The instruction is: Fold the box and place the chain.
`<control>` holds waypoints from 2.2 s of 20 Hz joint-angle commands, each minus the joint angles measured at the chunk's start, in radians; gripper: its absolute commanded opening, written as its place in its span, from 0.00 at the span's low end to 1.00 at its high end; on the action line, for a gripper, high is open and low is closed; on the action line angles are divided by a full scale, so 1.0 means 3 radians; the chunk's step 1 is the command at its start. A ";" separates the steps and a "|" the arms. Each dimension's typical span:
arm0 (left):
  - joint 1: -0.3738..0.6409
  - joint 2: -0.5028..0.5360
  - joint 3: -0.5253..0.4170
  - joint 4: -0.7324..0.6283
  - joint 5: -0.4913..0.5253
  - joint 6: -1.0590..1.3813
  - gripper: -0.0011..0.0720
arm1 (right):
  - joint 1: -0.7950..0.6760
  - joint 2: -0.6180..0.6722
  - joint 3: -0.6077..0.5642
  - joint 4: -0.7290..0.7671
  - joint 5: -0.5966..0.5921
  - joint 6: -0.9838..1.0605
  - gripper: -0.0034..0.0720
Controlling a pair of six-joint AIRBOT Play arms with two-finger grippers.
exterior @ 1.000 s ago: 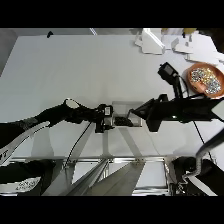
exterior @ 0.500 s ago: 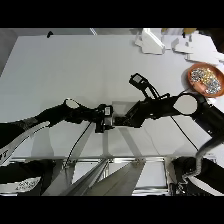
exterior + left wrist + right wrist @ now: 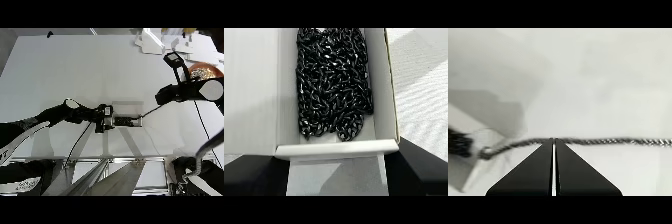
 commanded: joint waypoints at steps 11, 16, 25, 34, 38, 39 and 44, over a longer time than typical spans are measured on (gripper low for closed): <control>0.0000 0.0001 0.0000 0.0000 0.0000 0.0001 0.36 | -0.0198 -0.1096 -0.0257 -0.0219 -0.0248 0.0217 0.50; 0.0000 0.0001 0.0000 0.0001 0.0000 0.0001 0.36 | -0.0198 -0.1184 -0.0257 -0.0219 -0.0300 0.0219 0.50; 0.0000 0.0000 0.0000 0.0000 0.0000 0.0001 0.36 | -0.0198 -0.1273 -0.0257 -0.0220 -0.0313 0.0280 0.25; 0.0000 0.0001 0.0000 0.0000 -0.0001 0.0001 0.36 | -0.0197 -0.0622 -0.0257 -0.0188 0.0094 0.0253 0.07; 0.0000 0.0001 0.0000 0.0000 -0.0001 0.0001 0.36 | 0.0072 -0.0032 -0.0257 -0.0006 0.0366 0.0191 0.07; 0.0000 0.0001 0.0000 0.0000 0.0000 0.0001 0.36 | 0.0201 0.0090 -0.0257 0.0057 0.0420 0.0177 0.07; 0.0000 0.0001 0.0000 0.0001 0.0000 0.0001 0.36 | 0.0907 0.0465 -0.0257 0.0773 0.0172 0.0052 0.07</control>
